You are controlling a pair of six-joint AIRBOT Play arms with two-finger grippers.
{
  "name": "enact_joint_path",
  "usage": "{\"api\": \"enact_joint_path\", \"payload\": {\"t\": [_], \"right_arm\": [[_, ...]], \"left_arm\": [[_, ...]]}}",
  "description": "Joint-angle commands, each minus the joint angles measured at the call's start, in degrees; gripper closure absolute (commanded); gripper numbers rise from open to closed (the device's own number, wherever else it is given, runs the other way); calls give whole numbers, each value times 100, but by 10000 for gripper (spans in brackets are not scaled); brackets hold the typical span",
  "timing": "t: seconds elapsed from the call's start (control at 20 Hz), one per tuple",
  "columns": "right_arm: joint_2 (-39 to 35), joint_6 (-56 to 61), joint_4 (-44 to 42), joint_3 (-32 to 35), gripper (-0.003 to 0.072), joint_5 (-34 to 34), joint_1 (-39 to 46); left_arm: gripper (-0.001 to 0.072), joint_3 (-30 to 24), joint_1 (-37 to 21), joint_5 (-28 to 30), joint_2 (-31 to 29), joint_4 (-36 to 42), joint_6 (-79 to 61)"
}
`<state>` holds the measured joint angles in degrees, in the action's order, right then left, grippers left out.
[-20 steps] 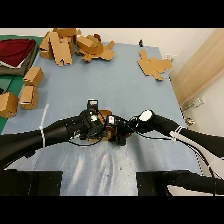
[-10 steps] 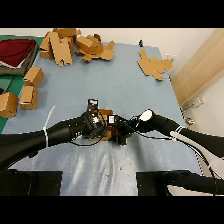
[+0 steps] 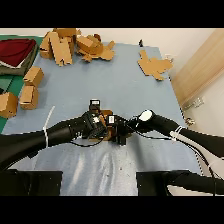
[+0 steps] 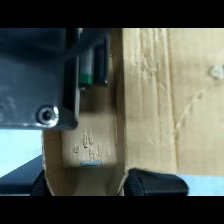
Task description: Fold the box.
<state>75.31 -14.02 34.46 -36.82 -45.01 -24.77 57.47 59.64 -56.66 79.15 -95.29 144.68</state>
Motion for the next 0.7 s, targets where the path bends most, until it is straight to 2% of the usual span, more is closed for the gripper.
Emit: {"api": "enact_joint_path", "payload": {"t": [0.0, 0.45, 0.65], "right_arm": [[-2, 9, 22, 0, 218, 0, 4], [-2, 9, 24, 0, 218, 0, 4], [-2, 9, 24, 0, 218, 0, 4]], "left_arm": [[285, 9, -11, -361, -160, -122, 26], [285, 7, -44, -404, -396, -157, 28], [285, 7, -44, -463, -732, -153, 26]]}}
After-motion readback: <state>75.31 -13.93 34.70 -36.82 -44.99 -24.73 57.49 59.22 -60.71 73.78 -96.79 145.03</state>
